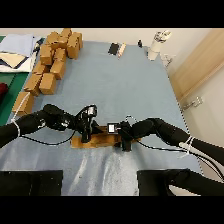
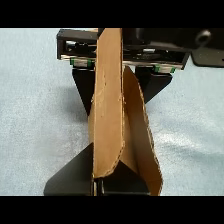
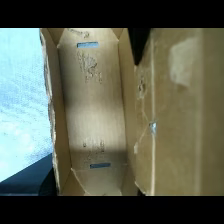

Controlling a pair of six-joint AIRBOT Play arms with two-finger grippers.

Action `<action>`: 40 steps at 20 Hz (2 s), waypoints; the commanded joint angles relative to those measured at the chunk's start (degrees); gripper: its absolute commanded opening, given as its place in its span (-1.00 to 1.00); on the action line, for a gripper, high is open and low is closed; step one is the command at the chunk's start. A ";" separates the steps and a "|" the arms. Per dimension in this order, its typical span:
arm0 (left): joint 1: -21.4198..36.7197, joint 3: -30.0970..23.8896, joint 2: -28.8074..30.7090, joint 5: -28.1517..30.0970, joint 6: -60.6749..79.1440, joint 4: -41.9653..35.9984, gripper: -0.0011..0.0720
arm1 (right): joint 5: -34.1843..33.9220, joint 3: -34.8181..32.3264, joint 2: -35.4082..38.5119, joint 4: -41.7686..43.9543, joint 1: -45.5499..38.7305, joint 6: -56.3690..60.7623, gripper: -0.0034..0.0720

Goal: Fold the box.

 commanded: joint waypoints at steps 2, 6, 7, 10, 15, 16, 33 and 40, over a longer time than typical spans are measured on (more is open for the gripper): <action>0.02 0.02 -0.04 0.04 0.02 0.00 -0.94 | 0.00 0.02 -0.04 0.00 0.07 -0.04 0.40; 0.02 0.02 -0.04 0.02 0.02 -0.02 -0.94 | 0.00 0.02 -0.04 0.00 0.07 -0.02 0.41; 0.04 0.02 -0.04 0.04 0.02 -0.02 -0.94 | 0.02 0.02 -0.04 0.00 0.07 0.00 0.40; 0.02 0.02 -0.04 0.04 0.02 -0.42 -0.94 | -0.13 0.02 -0.04 -0.02 0.07 0.02 0.41; 0.02 0.02 -0.04 0.02 0.02 -0.44 -0.94 | -0.68 0.02 -0.02 0.00 -0.07 0.00 0.41; 0.02 0.02 -0.04 0.02 0.00 -0.44 -0.94 | -1.11 0.02 -0.02 0.00 -0.09 -0.02 0.41; 0.02 0.00 -0.04 0.09 0.00 -0.39 -0.94 | -3.34 0.02 0.57 1.46 -2.56 -0.04 0.42; 0.04 0.00 -0.04 0.15 0.00 -0.39 -0.94 | -3.32 0.00 -0.07 1.31 -2.56 -0.02 0.42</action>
